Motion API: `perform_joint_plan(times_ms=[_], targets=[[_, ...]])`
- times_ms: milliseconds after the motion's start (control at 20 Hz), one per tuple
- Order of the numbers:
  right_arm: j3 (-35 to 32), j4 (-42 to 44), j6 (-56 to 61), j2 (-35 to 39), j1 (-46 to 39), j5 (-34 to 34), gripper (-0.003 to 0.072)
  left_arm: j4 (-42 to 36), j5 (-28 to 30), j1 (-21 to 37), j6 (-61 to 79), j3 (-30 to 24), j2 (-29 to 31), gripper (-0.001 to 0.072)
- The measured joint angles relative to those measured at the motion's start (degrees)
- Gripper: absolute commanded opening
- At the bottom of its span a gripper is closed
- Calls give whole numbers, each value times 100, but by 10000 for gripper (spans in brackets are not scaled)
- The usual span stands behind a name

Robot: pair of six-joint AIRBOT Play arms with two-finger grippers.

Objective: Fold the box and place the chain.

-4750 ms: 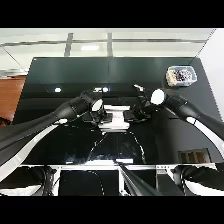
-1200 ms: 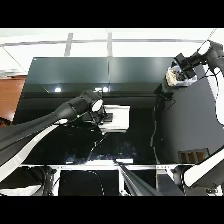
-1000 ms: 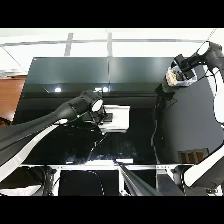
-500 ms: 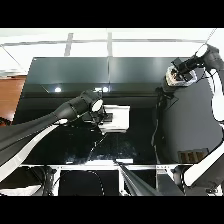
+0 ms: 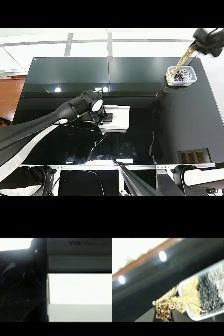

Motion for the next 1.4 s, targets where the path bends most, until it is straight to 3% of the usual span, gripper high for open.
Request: perform_joint_plan(times_ms=[300,600,800,1100,1400], targets=[[4,621,-855,1342,-4,367,17,0,0,0,0,0,0,27],[-42,1532,-1545,2138,157,1541,17,0,0,0,0,0,0,27],[-599,1733,-1716,2500,879,2127,17,0,0,0,0,0,0,27],[-970,2031,-1781,2669,2205,2081,17,0,0,0,0,0,0,27],[-1025,2389,-1792,2691,2820,1751,17,-2,0,0,0,0,0,27]])
